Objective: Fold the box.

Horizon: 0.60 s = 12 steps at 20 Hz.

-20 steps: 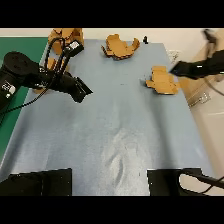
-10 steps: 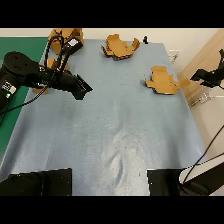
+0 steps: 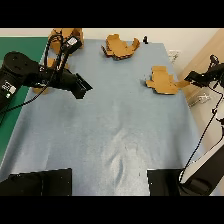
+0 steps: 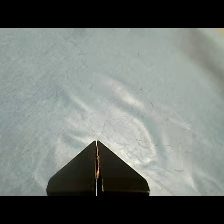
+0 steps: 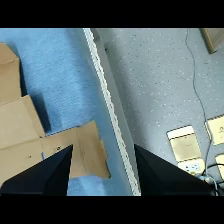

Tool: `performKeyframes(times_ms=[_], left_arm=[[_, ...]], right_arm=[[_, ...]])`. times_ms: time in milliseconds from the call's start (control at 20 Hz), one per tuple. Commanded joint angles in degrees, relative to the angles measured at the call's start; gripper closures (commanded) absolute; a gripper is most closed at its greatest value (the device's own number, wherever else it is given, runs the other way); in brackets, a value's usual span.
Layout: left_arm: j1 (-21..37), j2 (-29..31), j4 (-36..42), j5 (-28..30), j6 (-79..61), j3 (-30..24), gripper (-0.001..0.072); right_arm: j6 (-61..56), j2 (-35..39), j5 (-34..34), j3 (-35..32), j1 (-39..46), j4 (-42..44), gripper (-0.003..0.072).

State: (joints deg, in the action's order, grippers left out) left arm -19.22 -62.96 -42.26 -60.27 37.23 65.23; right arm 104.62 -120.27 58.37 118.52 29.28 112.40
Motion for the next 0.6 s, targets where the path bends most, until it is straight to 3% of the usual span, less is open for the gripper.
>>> performKeyframes(times_ms=[0, 50, 150, 200, 250, 550], left_arm=[[0.02, -0.04, -0.17, 0.76, -0.13, -0.02, 0.0692], [0.02, -0.04, -0.17, 0.72, -0.13, 0.0, 0.0692], [0.02, -0.04, -0.15, 0.7, -0.13, 0.0, 0.0692], [0.02, -0.04, -0.15, 0.76, -0.11, 0.0, 0.0692], [0.02, -0.04, -0.07, 0.72, 0.02, 0.0, 0.0692], [0.39, 0.02, -0.11, 1.81, 3.61, 0.7, 0.0692]], right_arm=[[0.87, -2.29, -1.05, 0.68, -0.24, 1.97, 0.0112], [0.85, -2.64, -0.92, 0.68, -0.33, 1.97, 0.0119], [0.85, -3.17, -0.42, 0.63, -0.39, 3.91, 0.0279], [0.85, -3.13, 0.04, 0.68, -0.44, 4.94, 0.0451], [0.9, -2.71, 0.96, 0.7, -0.44, 5.79, 0.0675], [1.29, 8.92, 13.31, 0.66, -3.69, 7.98, 0.0684]])
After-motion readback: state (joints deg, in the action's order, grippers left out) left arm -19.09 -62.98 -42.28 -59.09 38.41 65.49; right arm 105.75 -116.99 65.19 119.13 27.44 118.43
